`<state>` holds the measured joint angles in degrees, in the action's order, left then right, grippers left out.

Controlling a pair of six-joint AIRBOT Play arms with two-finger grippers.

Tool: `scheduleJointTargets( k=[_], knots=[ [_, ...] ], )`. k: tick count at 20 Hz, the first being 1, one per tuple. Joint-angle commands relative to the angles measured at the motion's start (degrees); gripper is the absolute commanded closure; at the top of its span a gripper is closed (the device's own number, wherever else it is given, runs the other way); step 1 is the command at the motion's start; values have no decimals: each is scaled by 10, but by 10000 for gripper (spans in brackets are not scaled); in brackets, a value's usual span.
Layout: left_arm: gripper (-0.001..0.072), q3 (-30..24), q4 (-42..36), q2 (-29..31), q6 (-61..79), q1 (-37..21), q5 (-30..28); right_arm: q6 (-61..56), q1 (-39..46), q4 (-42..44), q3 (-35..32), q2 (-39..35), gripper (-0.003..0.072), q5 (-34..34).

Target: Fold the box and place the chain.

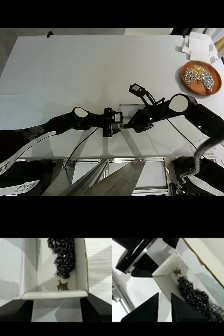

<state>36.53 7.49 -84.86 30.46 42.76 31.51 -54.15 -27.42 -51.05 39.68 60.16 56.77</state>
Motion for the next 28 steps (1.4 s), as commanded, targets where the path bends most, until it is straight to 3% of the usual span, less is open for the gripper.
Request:
scheduleJointTargets(
  k=[1,4,7,10,15,19,20,23,28],
  knots=[
    [389,0,0,0,0,0,0,-16,-2,-54,0,-53,509,2],
    [389,0,0,0,0,0,0,-57,24,-148,0,-118,509,57],
    [389,0,0,0,0,0,0,-58,104,-162,-1,-143,518,134],
    [389,0,0,0,0,0,0,-57,189,-158,-2,-143,538,159],
    [389,0,0,0,0,0,0,-12,261,-157,-80,-143,538,81],
    [389,0,0,0,0,0,0,184,255,-140,-164,-143,525,21],
    [389,0,0,0,0,0,0,227,246,-140,-175,-143,489,13],
    [389,0,0,0,0,0,0,322,211,-116,-193,-143,287,-35],
    [389,0,0,0,0,0,0,401,199,-85,-196,-125,283,-77]
  ],
)
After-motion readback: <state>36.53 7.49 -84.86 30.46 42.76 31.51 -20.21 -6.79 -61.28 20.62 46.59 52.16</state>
